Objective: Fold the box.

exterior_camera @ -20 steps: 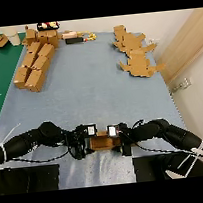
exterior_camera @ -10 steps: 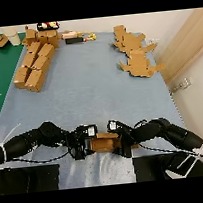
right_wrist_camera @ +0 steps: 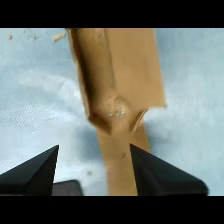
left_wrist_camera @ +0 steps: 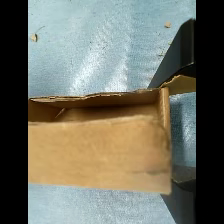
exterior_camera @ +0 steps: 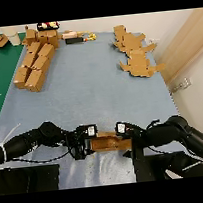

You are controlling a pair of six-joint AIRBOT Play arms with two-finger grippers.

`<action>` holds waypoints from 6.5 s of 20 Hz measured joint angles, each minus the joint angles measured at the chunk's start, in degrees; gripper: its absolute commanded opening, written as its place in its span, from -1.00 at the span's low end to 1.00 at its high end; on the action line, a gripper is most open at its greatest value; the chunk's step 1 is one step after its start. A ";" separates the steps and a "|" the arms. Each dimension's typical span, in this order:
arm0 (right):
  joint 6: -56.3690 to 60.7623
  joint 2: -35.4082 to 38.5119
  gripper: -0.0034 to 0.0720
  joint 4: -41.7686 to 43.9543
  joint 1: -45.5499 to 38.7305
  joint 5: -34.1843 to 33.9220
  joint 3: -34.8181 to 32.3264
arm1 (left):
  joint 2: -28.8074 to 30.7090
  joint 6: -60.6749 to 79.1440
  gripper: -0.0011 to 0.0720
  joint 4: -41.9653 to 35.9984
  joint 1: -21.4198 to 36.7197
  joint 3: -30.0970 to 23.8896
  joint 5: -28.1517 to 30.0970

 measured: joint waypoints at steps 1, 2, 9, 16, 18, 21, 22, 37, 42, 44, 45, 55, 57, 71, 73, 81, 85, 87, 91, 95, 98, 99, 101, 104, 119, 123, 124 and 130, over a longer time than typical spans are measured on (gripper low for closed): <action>3.93 2.10 0.10 -0.09 0.00 -1.86 0.11 | 0.00 0.00 0.42 0.00 0.00 0.00 0.00; 7.69 3.98 -0.54 0.61 0.07 -3.10 0.24 | 0.00 -0.02 0.42 0.00 -0.02 0.00 0.00; 28.30 4.13 -0.90 16.26 1.01 4.55 0.83 | 0.00 -0.02 0.42 0.00 0.00 0.00 0.00; 34.16 -12.39 -0.90 23.19 -1.46 19.17 6.10 | 0.00 -0.11 0.42 0.00 0.00 0.00 0.00; 33.35 -17.46 -0.90 23.10 -3.08 20.39 7.76 | 0.00 -0.11 0.42 0.00 -0.02 0.00 0.00; 31.63 -24.33 -0.91 22.21 -4.28 21.16 8.90 | 0.02 -0.11 0.42 0.00 0.00 0.00 0.04; 30.99 -26.29 -0.91 22.12 -4.35 21.16 9.09 | 0.00 -0.11 0.42 0.00 0.00 0.00 0.07; 26.23 -30.99 -0.91 20.55 -4.44 22.32 9.88 | 0.00 0.00 0.42 0.02 0.00 0.00 -0.04; 29.55 -21.62 -0.91 12.90 -6.58 19.74 10.60 | 0.00 0.00 0.42 0.04 0.00 0.00 -0.02; 32.30 -15.45 -0.90 7.76 -7.28 15.10 10.69 | 0.00 0.00 0.42 0.02 0.00 0.00 -0.02; 33.35 -12.09 -0.90 5.60 -7.45 11.89 10.69 | 0.00 0.00 0.42 0.02 0.00 0.00 -0.02; 16.17 0.66 0.47 -0.63 -1.79 -6.93 8.61 | 0.00 -0.02 0.42 0.02 0.00 0.00 0.00; 11.85 -0.55 0.47 -3.08 -0.55 -6.86 6.67 | 0.00 -0.02 0.42 0.02 0.00 0.00 0.00; -3.37 -12.00 -0.41 -5.14 4.04 9.09 3.30 | 0.00 -0.02 0.42 0.00 0.00 0.00 0.00; -3.82 -12.35 -0.51 -3.52 4.28 9.68 3.28 | 0.00 -0.02 0.42 0.00 0.00 0.00 0.00; -6.84 -12.74 -0.67 0.13 4.42 11.26 3.28 | 0.00 -0.02 0.42 0.02 0.00 0.00 0.00; -7.23 -12.81 -0.66 1.97 4.44 12.22 3.28 | 0.00 -0.04 0.42 0.02 0.00 0.00 0.00; -7.34 -13.00 -0.66 2.84 4.63 12.44 3.28 | 0.00 -0.02 0.42 0.02 0.00 0.00 0.00; -7.37 -14.71 -0.19 3.65 6.25 12.81 3.28 | 0.00 0.00 0.42 0.02 0.00 0.00 0.00; -7.45 -15.61 0.43 3.67 7.37 13.38 3.28 | 0.02 0.04 0.42 0.11 0.00 0.00 -0.15; -7.43 -15.82 0.43 3.72 7.65 13.44 3.30 | 0.02 0.02 0.42 0.11 -0.02 0.00 -0.13; -7.43 -15.87 0.43 3.72 7.69 13.51 3.28 | 0.00 0.02 0.42 0.09 0.00 0.00 -0.13; -7.43 -15.91 0.43 3.74 7.74 13.64 3.28 | 0.00 0.00 0.42 0.07 0.00 0.00 -0.11; -6.29 -15.74 0.18 2.99 7.76 13.33 3.32 | 0.00 -0.02 0.42 0.02 -0.02 0.00 -0.09; 55.91 -3.45 -0.90 -31.93 -0.31 -10.32 6.54 | 0.00 -0.02 0.42 0.00 0.00 0.00 0.07; 61.57 -5.16 -0.91 -23.69 -2.95 -7.26 5.27 | 0.00 -0.02 0.42 0.00 0.00 0.00 0.02; 62.38 -5.73 -0.91 -21.49 -3.23 -6.08 5.03 | 0.00 -0.02 0.42 0.00 0.00 0.00 0.02; 64.04 -8.66 -0.91 -16.02 -3.19 -2.45 4.28 | 0.00 -0.02 0.42 0.02 0.00 0.00 -0.02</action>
